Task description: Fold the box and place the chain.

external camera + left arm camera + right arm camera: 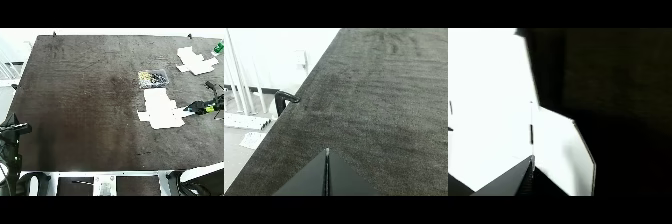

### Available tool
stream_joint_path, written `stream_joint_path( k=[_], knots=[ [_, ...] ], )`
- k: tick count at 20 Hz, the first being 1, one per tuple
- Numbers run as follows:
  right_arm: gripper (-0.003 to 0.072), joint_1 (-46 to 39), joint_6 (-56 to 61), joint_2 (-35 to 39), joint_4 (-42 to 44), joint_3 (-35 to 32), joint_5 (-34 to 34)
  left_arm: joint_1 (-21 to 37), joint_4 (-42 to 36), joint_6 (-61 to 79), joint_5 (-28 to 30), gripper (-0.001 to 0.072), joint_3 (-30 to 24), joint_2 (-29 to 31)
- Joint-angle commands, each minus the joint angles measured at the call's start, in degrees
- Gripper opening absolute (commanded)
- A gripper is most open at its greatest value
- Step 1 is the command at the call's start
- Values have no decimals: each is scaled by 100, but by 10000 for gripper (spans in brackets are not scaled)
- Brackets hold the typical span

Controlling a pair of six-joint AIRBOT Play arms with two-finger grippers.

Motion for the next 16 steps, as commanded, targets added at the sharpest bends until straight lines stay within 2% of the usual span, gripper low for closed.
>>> stream_joint_path(
  k=[1, 5, 6, 7, 10, 12, 16],
  knots=[
    [352, 42, -114, -37, 358, -11, 365, 2, 2, 0, -2, 23, -2, 4],
    [210, 269, -118, -37, 376, -181, 363, 2, 2, 0, 0, 22, -2, 4],
    [75, 337, -125, -37, 358, -234, 297, 2, 2, 0, 0, 22, -4, 2],
    [10, 398, -201, -33, 361, -260, 282, 2, 2, 0, 0, 22, -2, 2],
    [6, 629, -92, 232, 385, -518, 269, 2, 2, 0, 2, 22, -4, 2],
    [6, 852, 44, 616, 516, -949, -68, 2, 2, 0, 2, 22, -2, 4],
    [6, 1532, 105, 1493, 1606, -2072, -903, 2, 74, 2, 72, 22, -2, 2]
  ],
)
